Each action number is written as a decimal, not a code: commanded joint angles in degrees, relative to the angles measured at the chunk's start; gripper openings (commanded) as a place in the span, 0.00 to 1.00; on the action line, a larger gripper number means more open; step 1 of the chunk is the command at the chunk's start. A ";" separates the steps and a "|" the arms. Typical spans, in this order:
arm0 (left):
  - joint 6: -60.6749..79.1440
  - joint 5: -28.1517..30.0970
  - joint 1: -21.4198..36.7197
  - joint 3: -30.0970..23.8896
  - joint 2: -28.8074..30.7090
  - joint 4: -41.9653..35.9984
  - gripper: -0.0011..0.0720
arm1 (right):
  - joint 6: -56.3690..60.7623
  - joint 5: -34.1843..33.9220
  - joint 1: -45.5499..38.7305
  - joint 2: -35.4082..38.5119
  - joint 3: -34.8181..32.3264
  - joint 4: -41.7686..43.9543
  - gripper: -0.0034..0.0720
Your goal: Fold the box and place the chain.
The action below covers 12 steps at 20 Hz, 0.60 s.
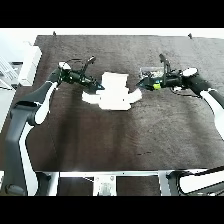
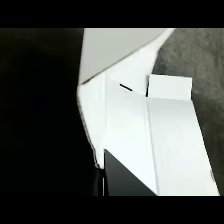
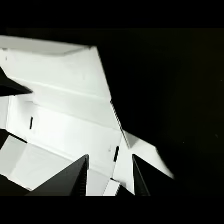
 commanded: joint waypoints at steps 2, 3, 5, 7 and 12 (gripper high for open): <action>8.35 -4.52 0.11 -0.15 0.15 -1.51 0.04 | -1.53 -0.04 -0.96 2.08 -2.64 0.02 0.51; 9.33 -5.31 0.11 -0.42 0.20 -1.79 0.04 | -2.12 -0.57 -0.98 2.08 -4.17 0.02 0.51; 12.92 -5.05 0.11 -2.62 0.96 -2.64 0.04 | -3.39 -3.67 -1.01 2.08 -7.54 0.04 0.51; 18.08 -1.75 0.11 -7.58 3.17 -4.52 0.04 | -4.28 -7.02 -1.01 2.08 -10.34 0.07 0.51; 33.51 9.25 0.09 -21.29 9.66 -11.67 0.04 | -17.27 -11.15 -0.92 2.08 -13.62 11.34 0.51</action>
